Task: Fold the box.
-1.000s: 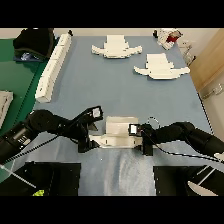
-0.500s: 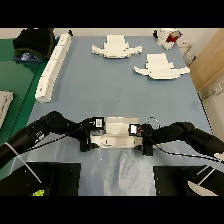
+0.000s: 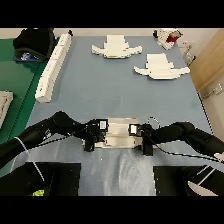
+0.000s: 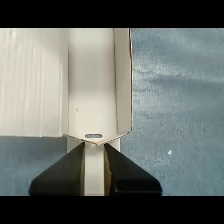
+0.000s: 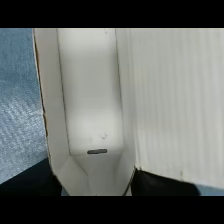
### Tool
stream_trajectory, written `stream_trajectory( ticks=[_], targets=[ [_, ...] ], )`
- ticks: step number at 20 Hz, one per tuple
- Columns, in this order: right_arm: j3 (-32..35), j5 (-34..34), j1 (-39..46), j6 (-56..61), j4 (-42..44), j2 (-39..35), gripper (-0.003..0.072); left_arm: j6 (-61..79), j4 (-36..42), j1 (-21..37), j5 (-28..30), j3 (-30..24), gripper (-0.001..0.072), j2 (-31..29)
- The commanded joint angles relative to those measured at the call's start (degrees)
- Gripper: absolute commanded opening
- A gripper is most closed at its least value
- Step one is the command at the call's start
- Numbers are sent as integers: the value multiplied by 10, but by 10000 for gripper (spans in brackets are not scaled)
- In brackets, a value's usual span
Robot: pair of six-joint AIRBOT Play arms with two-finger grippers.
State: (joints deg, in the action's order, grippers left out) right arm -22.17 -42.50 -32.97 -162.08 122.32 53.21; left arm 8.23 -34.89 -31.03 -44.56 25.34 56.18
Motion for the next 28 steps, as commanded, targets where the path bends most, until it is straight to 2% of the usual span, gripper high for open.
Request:
stream_trajectory(
  ticks=[1, 13, 14, 15, 16, 20, 23, 24, 25, 26, 27, 28],
  targets=[
    [0, 0, 0, 0, 0, 0, 510, 14, 19, -8, 15, 0, 44, 3],
    [0, 0, 0, 0, 0, 0, 510, 16, 66, -37, 33, 2, 48, 34],
    [0, 0, 0, 0, 0, 0, 510, 16, 67, -37, 36, 1, 181, 34],
    [0, 0, 0, 0, 0, 0, 510, 16, 67, -37, 36, 1, 417, 34],
    [0, 0, 0, 0, 0, 0, 510, 14, 69, -36, 36, 1, 489, 35],
    [0, 0, 0, 0, 0, 0, 510, 14, 69, -36, 36, 1, 490, 35],
    [0, 0, 0, 0, 0, 0, 510, 14, 69, -36, 36, 1, 489, 35],
    [0, 0, 0, 0, 0, 0, 510, 13, 68, -36, 36, 1, 466, 35],
    [0, 0, 0, 0, 0, 0, 510, 7, 66, -36, 36, 1, 300, 35],
    [0, 0, 0, 0, 0, 0, 510, -4, 61, -36, 36, 2, 103, 34],
    [0, 0, 0, 0, 0, 0, 510, -24, 52, -36, 37, 2, 41, 31],
    [0, 0, 0, 0, 0, 0, 510, -57, 35, -36, 37, 2, 41, 27]
  ],
)
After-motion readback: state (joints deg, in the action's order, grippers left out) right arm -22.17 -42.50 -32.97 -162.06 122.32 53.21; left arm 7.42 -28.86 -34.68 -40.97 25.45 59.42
